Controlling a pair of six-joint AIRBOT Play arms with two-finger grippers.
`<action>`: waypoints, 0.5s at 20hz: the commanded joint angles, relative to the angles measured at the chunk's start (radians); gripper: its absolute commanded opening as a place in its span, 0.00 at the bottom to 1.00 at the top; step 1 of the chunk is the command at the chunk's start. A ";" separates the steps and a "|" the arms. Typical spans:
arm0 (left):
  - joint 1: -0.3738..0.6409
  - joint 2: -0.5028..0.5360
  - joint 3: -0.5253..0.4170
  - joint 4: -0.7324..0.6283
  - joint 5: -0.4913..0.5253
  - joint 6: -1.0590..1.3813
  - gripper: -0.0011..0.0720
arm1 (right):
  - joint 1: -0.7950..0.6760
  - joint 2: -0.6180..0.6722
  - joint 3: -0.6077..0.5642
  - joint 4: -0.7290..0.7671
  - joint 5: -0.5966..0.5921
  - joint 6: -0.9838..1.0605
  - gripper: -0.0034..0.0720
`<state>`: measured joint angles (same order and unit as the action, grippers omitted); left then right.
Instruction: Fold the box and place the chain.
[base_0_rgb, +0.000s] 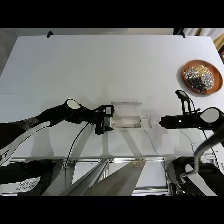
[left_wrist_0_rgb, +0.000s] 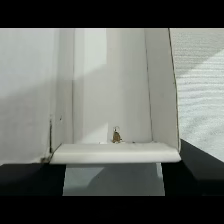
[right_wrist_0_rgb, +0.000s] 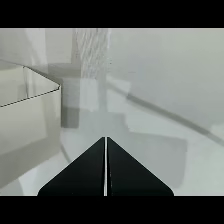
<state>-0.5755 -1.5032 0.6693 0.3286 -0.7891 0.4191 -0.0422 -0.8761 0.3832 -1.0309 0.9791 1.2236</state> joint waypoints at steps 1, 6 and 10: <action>0.000 0.000 0.000 0.000 0.000 0.000 0.30 | 0.071 -0.088 -0.012 0.055 -0.086 -0.039 0.06; 0.000 0.000 0.000 0.000 0.000 0.000 0.30 | 0.109 -0.144 -0.010 0.201 -0.113 -0.116 0.08; 0.000 0.000 0.000 0.000 0.000 0.000 0.30 | 0.109 -0.137 -0.008 0.292 -0.085 -0.156 0.30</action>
<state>-0.5755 -1.5032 0.6693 0.3286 -0.7895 0.4191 0.0608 -1.0088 0.3737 -0.8188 0.8803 1.1042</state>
